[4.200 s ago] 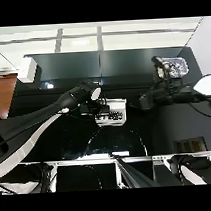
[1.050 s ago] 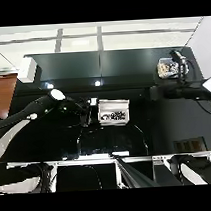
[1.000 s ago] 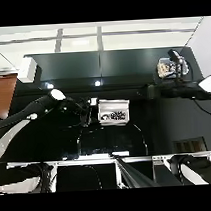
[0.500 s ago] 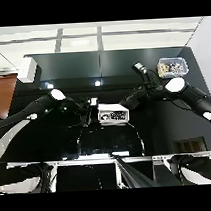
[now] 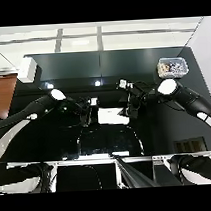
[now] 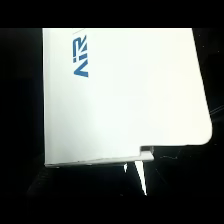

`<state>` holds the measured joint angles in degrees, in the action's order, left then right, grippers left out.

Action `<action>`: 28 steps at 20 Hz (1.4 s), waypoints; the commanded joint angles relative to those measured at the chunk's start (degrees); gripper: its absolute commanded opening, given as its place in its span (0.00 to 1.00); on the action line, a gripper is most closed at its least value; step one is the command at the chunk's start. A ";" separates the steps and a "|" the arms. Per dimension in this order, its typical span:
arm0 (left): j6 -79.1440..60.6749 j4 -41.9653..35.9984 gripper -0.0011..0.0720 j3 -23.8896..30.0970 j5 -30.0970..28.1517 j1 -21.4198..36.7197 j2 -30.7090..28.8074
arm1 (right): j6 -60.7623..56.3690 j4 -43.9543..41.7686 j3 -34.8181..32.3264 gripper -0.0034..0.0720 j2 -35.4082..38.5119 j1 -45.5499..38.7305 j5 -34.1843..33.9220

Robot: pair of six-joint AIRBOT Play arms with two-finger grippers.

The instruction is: Fold the box and place the chain.

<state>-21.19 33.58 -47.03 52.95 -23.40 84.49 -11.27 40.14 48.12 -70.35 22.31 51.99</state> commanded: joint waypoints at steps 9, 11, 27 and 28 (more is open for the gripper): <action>0.00 0.02 0.56 -0.04 -0.02 -0.02 0.04 | 2.12 1.11 0.07 0.97 -0.33 1.03 4.37; 0.00 0.02 0.56 -0.04 -0.02 -0.02 0.04 | 2.12 4.48 0.07 0.97 -0.35 1.03 3.23; 0.00 0.04 0.56 -0.04 -0.02 -0.02 0.04 | -1.79 5.51 0.07 0.37 -0.35 1.03 5.55; 0.00 0.02 0.56 -0.04 -0.02 -0.02 0.04 | -1.79 5.66 0.04 0.37 -0.35 1.03 5.88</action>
